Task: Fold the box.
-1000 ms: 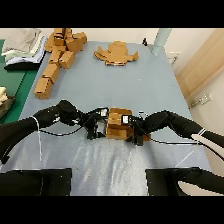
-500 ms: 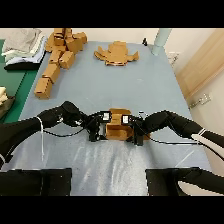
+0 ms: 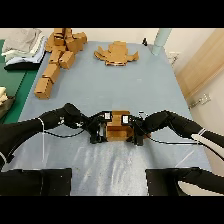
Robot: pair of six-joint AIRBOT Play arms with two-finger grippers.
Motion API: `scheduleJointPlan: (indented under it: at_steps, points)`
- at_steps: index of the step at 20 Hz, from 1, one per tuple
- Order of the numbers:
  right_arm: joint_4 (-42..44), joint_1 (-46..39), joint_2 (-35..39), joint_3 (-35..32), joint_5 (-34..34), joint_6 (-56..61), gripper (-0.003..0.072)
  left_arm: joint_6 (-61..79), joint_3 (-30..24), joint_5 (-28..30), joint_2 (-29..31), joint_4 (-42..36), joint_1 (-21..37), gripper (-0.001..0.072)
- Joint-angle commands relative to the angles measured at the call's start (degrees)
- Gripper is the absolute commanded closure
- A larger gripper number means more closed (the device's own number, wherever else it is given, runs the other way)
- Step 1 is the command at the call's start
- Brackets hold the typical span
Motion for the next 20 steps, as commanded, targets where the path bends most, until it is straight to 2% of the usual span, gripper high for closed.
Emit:
scheduleJointPlan:
  at_steps: [1,11,13,20]
  points:
    - [0.0,0.0,0.0,0.0,0.0,0.0,0.0102,-4.1,-0.1,4.5,-0.1,0.3,-1.4,0.0019]
    - [0.0,0.0,0.0,0.0,0.0,0.0,0.0102,-5.1,-0.2,5.5,-0.1,1.7,-3.2,0.0024]
    - [0.0,0.0,0.0,0.0,0.0,0.0,0.0102,-5.2,-0.2,5.8,-0.1,1.9,-3.5,0.0191]
    - [0.0,0.0,0.0,0.0,0.0,0.0,0.0101,-5.2,-0.1,5.7,-0.1,1.9,-3.5,0.0187]
